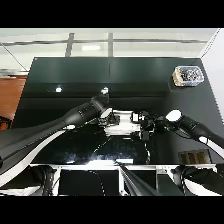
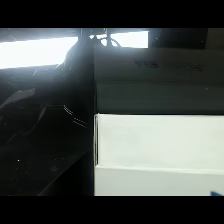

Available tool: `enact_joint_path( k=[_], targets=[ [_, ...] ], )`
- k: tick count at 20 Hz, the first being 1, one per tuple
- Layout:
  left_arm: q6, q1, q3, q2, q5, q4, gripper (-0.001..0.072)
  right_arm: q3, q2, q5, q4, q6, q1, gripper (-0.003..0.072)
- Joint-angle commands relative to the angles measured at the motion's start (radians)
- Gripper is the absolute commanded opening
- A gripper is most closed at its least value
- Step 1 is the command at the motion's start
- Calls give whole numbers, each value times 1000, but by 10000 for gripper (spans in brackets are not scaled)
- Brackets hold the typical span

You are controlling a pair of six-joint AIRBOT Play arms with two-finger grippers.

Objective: Fold the box and place the chain.

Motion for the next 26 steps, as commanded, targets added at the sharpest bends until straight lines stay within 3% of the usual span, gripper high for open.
enact_joint_path(
  k=[1,2,3,4,5,9,13,15,17,19,26],
  targets=[
    [20,-1,2,-8,-10,-5,27,-1,0,1,0,-1,0,345],
    [27,-1,2,-8,-10,-3,27,-1,0,1,0,-1,0,347],
    [27,0,2,-8,-11,0,27,-1,2,1,0,14,0,473],
    [28,0,2,-8,-10,0,27,0,8,0,-1,40,0,693],
    [28,0,2,-8,-11,3,27,0,24,0,-6,56,0,713],
    [39,0,3,-8,-10,3,27,2,121,21,-146,142,0,708],
    [39,-1,3,-8,-10,2,28,1,145,28,-179,140,0,667],
    [39,-1,4,-8,-10,2,28,1,145,31,-189,138,0,497],
    [39,-1,4,-8,-10,2,28,1,145,32,-187,133,0,494],
    [39,-1,4,-8,-6,-6,28,1,145,31,-185,133,0,414],
    [39,-1,4,-8,-5,-6,28,-1,144,77,-141,183,2,413]
  ],
)
